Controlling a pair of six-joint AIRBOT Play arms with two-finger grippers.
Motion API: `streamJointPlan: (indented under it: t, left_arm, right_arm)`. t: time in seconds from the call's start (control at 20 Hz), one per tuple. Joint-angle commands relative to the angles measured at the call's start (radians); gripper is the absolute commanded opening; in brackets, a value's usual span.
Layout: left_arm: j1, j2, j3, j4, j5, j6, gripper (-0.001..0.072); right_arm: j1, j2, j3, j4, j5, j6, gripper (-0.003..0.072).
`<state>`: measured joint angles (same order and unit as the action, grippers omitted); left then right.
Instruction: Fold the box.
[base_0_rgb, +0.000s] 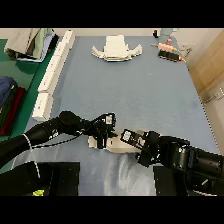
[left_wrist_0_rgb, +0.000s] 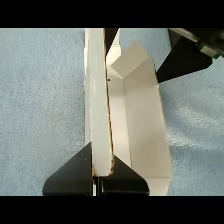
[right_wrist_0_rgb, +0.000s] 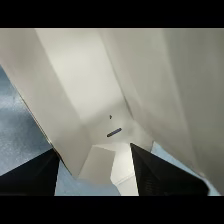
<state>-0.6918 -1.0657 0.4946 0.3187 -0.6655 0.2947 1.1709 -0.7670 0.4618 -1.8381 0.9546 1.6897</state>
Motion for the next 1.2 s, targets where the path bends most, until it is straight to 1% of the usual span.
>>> streamJointPlan:
  t: [0.0,0.05,0.1,0.2,0.45,0.55,0.6,0.8,0.9,1.0,1.1,1.15]
  left_arm:
    - [0.000,0.000,0.001,0.000,0.000,0.000,0.0016]
    - [0.000,0.000,0.001,0.000,0.000,0.000,0.0016]
    - [0.000,0.000,0.001,0.000,0.000,0.000,0.0016]
    - [0.000,0.000,0.001,0.000,0.000,0.000,0.0016]
    - [0.000,0.000,0.001,0.000,0.000,0.000,0.0016]
    - [0.000,0.000,0.001,0.000,0.001,0.000,0.0016]
    - [0.000,0.000,0.001,0.000,0.000,0.000,0.0016]
    - [0.000,0.000,0.001,0.000,0.000,0.000,0.0016]
    - [0.000,0.000,0.001,0.000,0.000,0.000,0.0016]
    - [0.000,0.000,0.001,0.000,0.000,0.000,0.0015]
    - [0.000,0.000,0.001,0.000,0.000,0.000,0.0016]
    - [0.000,0.000,0.001,0.000,0.000,0.000,0.0016]
  right_arm:
    - [0.001,0.034,0.017,-0.039,0.038,0.109,0.0635]
    - [0.001,0.040,0.023,-0.054,0.059,0.127,0.0636]
    - [0.001,0.045,0.029,-0.070,0.080,0.147,0.0653]
    - [0.000,0.045,0.031,-0.078,0.088,0.162,0.0669]
    - [0.000,0.036,0.031,-0.078,0.009,0.162,0.0668]
    - [0.000,0.037,0.031,-0.078,0.006,0.162,0.0679]
    - [0.000,0.037,0.031,-0.079,0.005,0.162,0.0720]
    - [-0.076,0.051,0.018,-0.050,0.011,0.126,0.0720]
    - [-0.134,0.074,0.005,0.018,0.001,0.046,0.0720]
    - [-0.198,0.098,-0.016,0.100,-0.034,-0.097,0.0720]
    - [-0.272,0.109,-0.034,0.216,-0.083,-0.297,0.0720]
    - [-0.318,0.109,-0.040,0.299,-0.100,-0.426,0.0720]
